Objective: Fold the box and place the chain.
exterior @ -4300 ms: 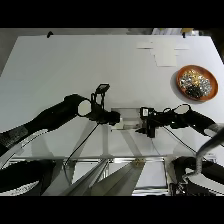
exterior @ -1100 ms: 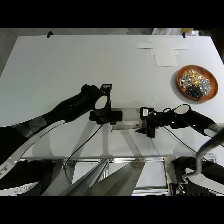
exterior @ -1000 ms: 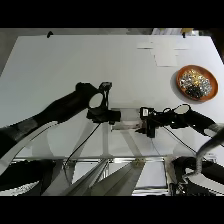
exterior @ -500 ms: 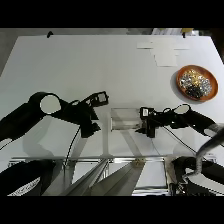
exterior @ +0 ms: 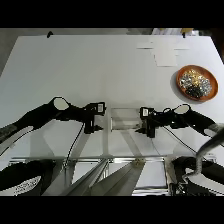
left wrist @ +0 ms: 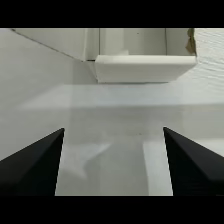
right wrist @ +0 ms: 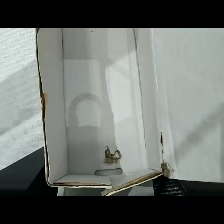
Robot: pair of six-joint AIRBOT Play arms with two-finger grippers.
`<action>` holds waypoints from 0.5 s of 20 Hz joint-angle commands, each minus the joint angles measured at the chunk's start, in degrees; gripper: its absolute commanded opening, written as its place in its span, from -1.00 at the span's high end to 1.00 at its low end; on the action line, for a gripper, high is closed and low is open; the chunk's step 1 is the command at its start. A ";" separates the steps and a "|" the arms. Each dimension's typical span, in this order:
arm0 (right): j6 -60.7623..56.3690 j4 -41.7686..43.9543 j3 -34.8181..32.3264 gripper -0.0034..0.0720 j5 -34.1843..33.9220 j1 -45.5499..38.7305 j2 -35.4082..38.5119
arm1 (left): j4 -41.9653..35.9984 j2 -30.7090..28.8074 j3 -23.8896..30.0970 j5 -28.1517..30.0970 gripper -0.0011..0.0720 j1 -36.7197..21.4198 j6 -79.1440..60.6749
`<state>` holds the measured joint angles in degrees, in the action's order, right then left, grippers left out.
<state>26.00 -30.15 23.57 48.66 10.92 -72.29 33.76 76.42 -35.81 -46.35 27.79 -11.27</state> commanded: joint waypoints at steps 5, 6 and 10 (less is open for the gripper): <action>0.00 0.02 0.00 -0.31 0.00 0.02 0.04 | -8.70 3.63 0.28 5.25 -0.93 2.91 -13.35; 0.00 0.02 0.00 -0.31 0.00 0.02 0.02 | -8.79 4.04 0.28 5.46 -0.93 4.00 -13.44; 0.00 0.02 0.00 -0.31 0.00 0.02 0.02 | -10.58 5.46 0.28 5.42 -0.93 5.53 -14.32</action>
<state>26.00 -30.15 23.57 48.66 10.92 -72.29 24.71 80.97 -35.55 -41.56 32.18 -24.21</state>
